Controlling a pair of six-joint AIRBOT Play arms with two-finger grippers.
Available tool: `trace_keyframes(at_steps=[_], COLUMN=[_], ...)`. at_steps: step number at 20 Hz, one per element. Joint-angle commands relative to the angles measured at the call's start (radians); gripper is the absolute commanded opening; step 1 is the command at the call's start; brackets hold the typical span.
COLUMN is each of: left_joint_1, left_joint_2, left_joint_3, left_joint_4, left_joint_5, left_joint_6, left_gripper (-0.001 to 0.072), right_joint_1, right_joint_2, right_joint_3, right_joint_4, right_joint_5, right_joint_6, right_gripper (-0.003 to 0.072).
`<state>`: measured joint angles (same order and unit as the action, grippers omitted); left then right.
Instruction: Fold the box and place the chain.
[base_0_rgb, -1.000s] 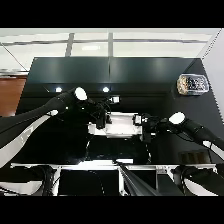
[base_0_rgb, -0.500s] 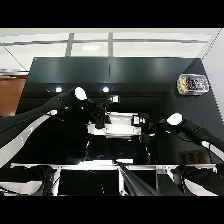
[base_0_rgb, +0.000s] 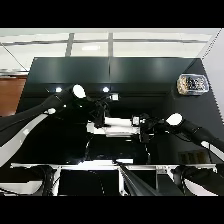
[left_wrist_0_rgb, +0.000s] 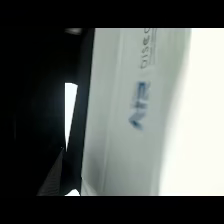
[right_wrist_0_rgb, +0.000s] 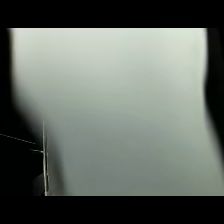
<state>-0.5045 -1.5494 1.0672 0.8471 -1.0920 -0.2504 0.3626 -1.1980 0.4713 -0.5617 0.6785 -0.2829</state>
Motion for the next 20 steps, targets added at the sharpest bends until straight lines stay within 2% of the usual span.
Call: trace_keyframes(at_steps=[1,3,5,6,7,8,10,12,14,15,17,20], left_joint_1=[0.048,0.083,0.106,0.114,0.121,0.130,0.144,0.134,0.108,0.086,0.039,0.021], left_joint_2=[0.047,0.100,0.153,0.182,0.208,0.234,0.279,0.322,0.328,0.328,0.327,0.319], left_joint_3=[0.040,0.039,0.036,0.030,0.018,0.001,-0.058,-0.171,-0.275,-0.325,-0.396,-0.411], left_joint_4=[0.131,0.233,0.323,0.352,0.351,0.305,0.153,-0.010,-0.164,-0.250,-0.452,-0.726], left_joint_5=[-0.143,-0.213,-0.277,-0.299,-0.322,-0.370,-0.410,-0.360,-0.334,-0.273,-0.084,0.175], left_joint_6=[-0.183,-0.294,-0.386,-0.438,-0.467,-0.464,-0.468,-0.489,-0.490,-0.475,-0.307,-0.058], left_gripper=[0.0520,0.0517,0.0450,0.0333,0.0136,0.0025,0.0023,0.0024,0.0024,0.0024,0.0025,0.0025], right_joint_1=[0.001,0.001,0.001,0.001,0.001,0.001,0.001,0.001,0.001,0.001,0.001,0.001], right_joint_2=[0.000,0.000,0.000,0.000,0.000,0.000,0.000,0.000,0.000,0.000,0.000,0.000], right_joint_3=[0.000,0.000,0.000,0.000,0.000,0.000,0.000,0.000,0.000,0.000,0.000,0.000], right_joint_4=[-0.005,-0.016,-0.017,-0.019,-0.019,-0.019,-0.018,-0.018,-0.018,-0.018,-0.018,-0.015], right_joint_5=[0.008,0.018,0.021,0.021,0.021,0.021,0.021,0.021,0.021,0.021,0.021,0.021], right_joint_6=[-0.002,-0.008,-0.013,-0.023,-0.033,-0.033,-0.034,-0.035,-0.035,-0.035,-0.035,-0.035], right_gripper=[0.0480,0.0480,0.0480,0.0480,0.0480,0.0480,0.0479,0.0477,0.0310,0.0236,0.0231,0.0231])
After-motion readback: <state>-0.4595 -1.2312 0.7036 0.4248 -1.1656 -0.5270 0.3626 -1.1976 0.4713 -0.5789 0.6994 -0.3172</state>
